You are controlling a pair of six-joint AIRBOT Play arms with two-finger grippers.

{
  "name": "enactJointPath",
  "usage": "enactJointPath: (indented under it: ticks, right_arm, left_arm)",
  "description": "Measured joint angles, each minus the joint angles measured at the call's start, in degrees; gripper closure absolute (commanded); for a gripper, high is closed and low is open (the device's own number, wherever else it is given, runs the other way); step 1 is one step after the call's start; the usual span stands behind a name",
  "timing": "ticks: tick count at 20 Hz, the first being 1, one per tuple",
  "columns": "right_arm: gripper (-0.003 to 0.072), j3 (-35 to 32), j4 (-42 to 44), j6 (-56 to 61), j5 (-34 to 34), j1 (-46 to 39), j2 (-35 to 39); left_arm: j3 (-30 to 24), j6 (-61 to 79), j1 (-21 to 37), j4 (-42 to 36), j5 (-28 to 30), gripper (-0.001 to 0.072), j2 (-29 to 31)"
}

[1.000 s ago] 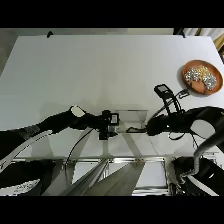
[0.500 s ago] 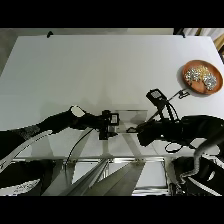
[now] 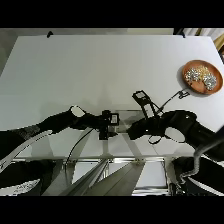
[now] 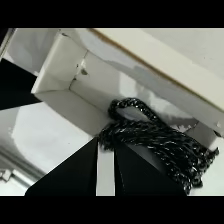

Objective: Fold the box and place the chain.

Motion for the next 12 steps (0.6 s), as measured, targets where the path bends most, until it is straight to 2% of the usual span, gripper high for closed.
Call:
enactJointPath:
  ticks: [1,3,7,12]
  right_arm:
    - [0.0550,0.0,-0.1,0.0,-0.8,0.0,-1.3]
    - [0.0431,0.0,-0.1,0.2,-1.6,0.0,-2.8]
    - [0.0425,1.5,-0.8,1.8,1.2,-1.6,-0.8]
    - [0.0422,2.6,-8.6,3.9,13.2,-10.5,6.1]
  left_arm:
    - [0.0,0.0,0.0,0.0,0.0,0.0455,0.0]
    - [0.0,0.0,0.0,0.0,0.0,0.0455,0.0]
    - [0.0,0.0,0.0,0.0,0.0,0.0455,0.0]
    - [0.0,0.0,0.0,0.0,0.0,0.0455,0.0]
